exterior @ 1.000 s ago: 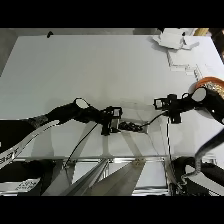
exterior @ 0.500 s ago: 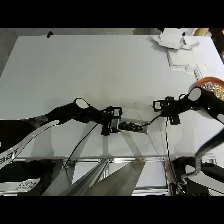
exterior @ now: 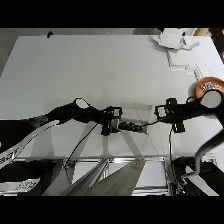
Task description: Fold the box and place the chain.
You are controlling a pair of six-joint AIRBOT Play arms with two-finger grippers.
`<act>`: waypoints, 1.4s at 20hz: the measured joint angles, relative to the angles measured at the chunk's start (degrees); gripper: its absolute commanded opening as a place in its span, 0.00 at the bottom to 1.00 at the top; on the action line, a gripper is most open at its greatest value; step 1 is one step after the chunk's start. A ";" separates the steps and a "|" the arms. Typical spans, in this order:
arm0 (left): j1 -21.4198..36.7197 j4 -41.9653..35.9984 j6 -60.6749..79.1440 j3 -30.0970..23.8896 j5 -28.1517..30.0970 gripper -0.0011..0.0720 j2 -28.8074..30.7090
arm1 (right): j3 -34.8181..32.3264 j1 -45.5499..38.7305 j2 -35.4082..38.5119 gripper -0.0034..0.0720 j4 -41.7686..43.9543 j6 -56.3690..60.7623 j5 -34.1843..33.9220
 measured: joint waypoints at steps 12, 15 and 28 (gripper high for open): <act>0.00 -0.02 -0.02 0.00 0.00 0.39 0.00 | 0.00 17.22 6.82 0.06 16.81 9.11 -14.16; 0.00 -0.02 -0.02 0.00 0.00 0.39 0.00 | 0.00 19.43 4.79 0.06 17.59 12.20 -19.47; 0.00 -0.02 -0.02 0.00 0.00 0.39 0.00 | 3.15 19.52 -3.37 0.06 0.59 42.23 -15.15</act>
